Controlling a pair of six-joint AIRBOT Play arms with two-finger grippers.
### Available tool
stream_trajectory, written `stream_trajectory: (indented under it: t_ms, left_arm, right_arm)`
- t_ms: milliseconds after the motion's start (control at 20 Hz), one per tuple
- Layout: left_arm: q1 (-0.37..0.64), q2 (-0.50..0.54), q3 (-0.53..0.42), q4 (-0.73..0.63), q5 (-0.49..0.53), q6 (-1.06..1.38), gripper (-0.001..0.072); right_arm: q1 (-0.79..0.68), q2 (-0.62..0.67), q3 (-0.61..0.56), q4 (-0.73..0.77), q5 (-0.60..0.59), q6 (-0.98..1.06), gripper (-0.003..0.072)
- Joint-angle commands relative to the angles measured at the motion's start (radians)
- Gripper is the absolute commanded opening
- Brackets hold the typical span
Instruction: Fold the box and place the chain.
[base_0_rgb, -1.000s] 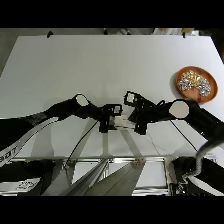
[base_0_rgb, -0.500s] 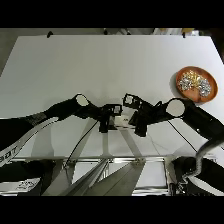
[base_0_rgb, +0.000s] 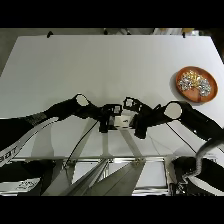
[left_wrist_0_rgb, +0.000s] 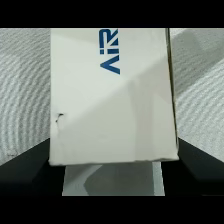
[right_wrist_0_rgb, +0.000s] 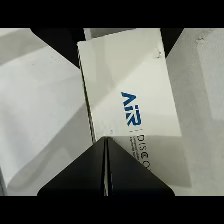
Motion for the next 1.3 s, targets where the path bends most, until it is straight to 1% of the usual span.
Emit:
stream_trajectory:
  t_ms: [0,400,500,650,750,800,900,950,1000,1050,1100,1150,1250]
  left_arm:
    - [0.000,0.000,0.000,0.000,0.000,0.000,0.0256]
    - [0.000,0.000,0.000,0.000,0.000,0.000,0.0256]
    - [0.000,0.000,0.000,0.000,0.000,0.000,0.0256]
    - [0.000,0.000,0.000,0.000,0.000,0.000,0.0256]
    - [0.000,0.000,0.000,0.000,0.000,0.000,0.0256]
    - [0.000,0.000,0.000,0.000,-0.001,0.000,0.0256]
    - [0.000,0.000,0.000,0.000,0.000,0.000,0.0256]
    - [0.000,0.000,0.000,0.000,0.000,0.000,0.0256]
    - [0.000,0.000,0.000,0.000,0.000,0.000,0.0256]
    - [0.000,0.000,0.000,0.000,0.000,0.000,0.0256]
    - [0.000,0.000,0.000,0.000,0.000,0.000,0.0256]
    - [0.000,0.000,0.000,0.000,0.000,0.000,0.0256]
    - [0.000,0.000,0.000,0.000,0.000,0.000,0.0256]
  right_arm:
    - [0.000,-0.006,-0.006,-0.004,-0.008,-0.001,0.0015]
    - [0.000,-0.006,-0.006,-0.007,-0.009,0.000,0.0015]
    - [-0.001,0.002,-0.005,-0.016,-0.028,0.000,0.0015]
    - [-0.001,0.093,0.008,-0.023,-0.035,0.018,0.0015]
    - [-0.007,0.187,0.021,-0.075,-0.034,0.079,0.0015]
    - [-0.030,0.237,0.022,-0.123,-0.034,0.142,0.0015]
    - [-0.107,0.308,0.022,-0.317,-0.016,0.389,0.0015]
    - [-0.153,0.322,0.022,-0.431,0.018,0.533,0.0015]
    - [-0.212,0.324,0.022,-0.541,0.078,0.656,0.0015]
    - [-0.274,0.319,0.022,-0.607,0.143,0.727,0.0015]
    - [-0.346,0.313,0.022,-0.642,0.214,0.768,0.0015]
    - [-0.419,0.311,0.022,-0.645,0.276,0.787,0.0014]
    - [-0.541,0.311,0.022,-0.650,0.362,0.797,0.0014]
